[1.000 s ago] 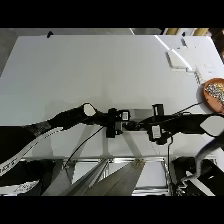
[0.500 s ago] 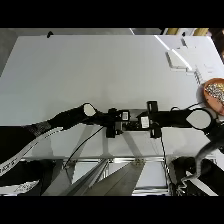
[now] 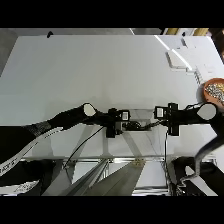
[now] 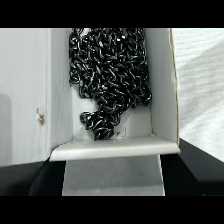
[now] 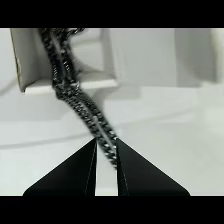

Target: Fold the box and place the chain.

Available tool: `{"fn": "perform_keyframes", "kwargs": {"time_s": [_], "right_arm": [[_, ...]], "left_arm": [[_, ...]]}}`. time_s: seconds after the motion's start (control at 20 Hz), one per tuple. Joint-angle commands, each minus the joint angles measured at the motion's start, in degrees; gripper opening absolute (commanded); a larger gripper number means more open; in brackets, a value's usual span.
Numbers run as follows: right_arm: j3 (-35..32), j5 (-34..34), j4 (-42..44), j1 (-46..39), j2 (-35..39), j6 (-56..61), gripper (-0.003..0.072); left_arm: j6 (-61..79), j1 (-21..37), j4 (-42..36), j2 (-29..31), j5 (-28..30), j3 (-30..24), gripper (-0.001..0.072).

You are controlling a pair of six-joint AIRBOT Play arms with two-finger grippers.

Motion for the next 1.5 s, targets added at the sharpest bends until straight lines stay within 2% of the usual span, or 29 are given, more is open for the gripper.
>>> {"fn": "perform_keyframes", "kwargs": {"time_s": [0.0,0.25,0.5,0.55,0.65,0.8,0.9,1.05,1.1,1.15,1.3,1.45], "right_arm": [[-2.8,-1.6,-0.7,1.0,-3.3,-5.0,0.0139],[-2.9,-4.6,-0.4,2.2,-7.7,-5.6,0.014],[-2.9,-5.7,3.9,3.3,-7.7,-7.6,0.0135],[-2.9,-5.7,3.6,4.2,-7.7,-7.6,0.0117],[-2.9,-5.3,3.0,5.6,-7.4,-5.1,0.0026],[-2.9,-4.4,-1.1,5.9,-4.3,0.7,0.0013],[-2.9,-1.4,-5.3,5.9,0.1,3.3,0.0013],[-2.9,0.5,-4.2,5.9,7.2,3.7,0.0015],[-2.9,-0.2,-2.5,5.9,7.5,3.3,0.0076],[-3.1,-1.5,-0.2,5.9,7.1,3.3,0.0186],[-4.4,-3.2,3.9,5.9,3.6,0.6,0.0198],[-5.1,-3.9,3.9,5.9,-0.9,0.6,0.0198]], "left_arm": [[0.0,0.0,0.0,0.0,0.0,0.0,0.0132],[0.0,0.0,0.0,0.0,0.0,0.0,0.0132],[0.0,0.0,0.0,0.0,0.0,0.0,0.0132],[0.0,0.0,0.0,0.0,0.0,0.0,0.0132],[0.0,0.0,0.0,0.0,0.0,0.0,0.0132],[0.0,0.0,0.0,0.0,0.0,0.0,0.0132],[0.0,0.0,0.0,0.0,0.0,0.0,0.0132],[0.0,0.0,0.0,0.0,0.0,0.0,0.0132],[0.0,0.0,0.0,0.0,0.0,0.0,0.0132],[0.0,0.0,0.0,0.0,0.0,0.0,0.0132],[0.0,0.0,0.0,0.0,0.0,0.0,0.0132],[0.0,0.0,0.0,0.0,0.0,0.0,0.0132]]}}
